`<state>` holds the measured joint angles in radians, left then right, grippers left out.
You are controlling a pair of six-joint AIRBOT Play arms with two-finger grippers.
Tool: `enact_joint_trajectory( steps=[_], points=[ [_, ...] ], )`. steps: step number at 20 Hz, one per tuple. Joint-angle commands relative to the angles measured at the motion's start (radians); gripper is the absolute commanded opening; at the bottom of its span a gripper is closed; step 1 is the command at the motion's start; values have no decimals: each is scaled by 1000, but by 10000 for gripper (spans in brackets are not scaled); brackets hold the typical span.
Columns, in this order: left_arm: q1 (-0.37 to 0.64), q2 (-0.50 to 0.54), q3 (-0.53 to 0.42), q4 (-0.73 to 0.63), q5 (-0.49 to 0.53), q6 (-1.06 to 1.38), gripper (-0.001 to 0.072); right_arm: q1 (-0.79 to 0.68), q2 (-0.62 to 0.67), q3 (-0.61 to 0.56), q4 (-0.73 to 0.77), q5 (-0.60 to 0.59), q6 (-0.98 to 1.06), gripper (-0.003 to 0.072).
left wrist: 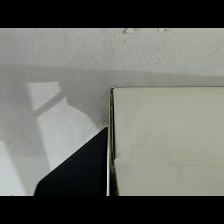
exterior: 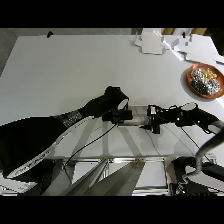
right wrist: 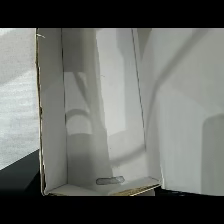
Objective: Fold the box and place the chain.
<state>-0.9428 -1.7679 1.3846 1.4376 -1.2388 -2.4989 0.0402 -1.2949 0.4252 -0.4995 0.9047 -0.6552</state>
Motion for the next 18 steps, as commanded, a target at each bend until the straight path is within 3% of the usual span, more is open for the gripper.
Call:
enact_joint_trajectory(
  steps=[1, 6, 9, 11, 14, 15, 16, 18],
  points=[
    [0, -11, 0, -6, -8, 1, 7, 0, 0, 0, -1, 0, 0, 478],
    [0, -12, 0, -8, -15, 1, 14, 0, 0, 0, 0, 0, 0, 478],
    [0, -11, 0, -8, -15, 1, 104, 0, 0, 0, -1, 0, 0, 478],
    [0, -11, 0, -8, -14, 1, 115, 0, 0, 0, -1, 0, 0, 478],
    [0, -11, 0, -7, -14, 0, 113, 0, 0, 0, -1, 0, 0, 478],
    [0, -11, 0, -7, -14, 0, 91, 0, 0, 0, -1, 0, 0, 478],
    [0, -11, 0, -8, -14, 0, 20, 0, 0, 0, -1, 0, 0, 478],
    [-2, -11, 0, -8, -15, 0, 5, 0, 0, 0, -1, 0, 0, 478]
  ],
)
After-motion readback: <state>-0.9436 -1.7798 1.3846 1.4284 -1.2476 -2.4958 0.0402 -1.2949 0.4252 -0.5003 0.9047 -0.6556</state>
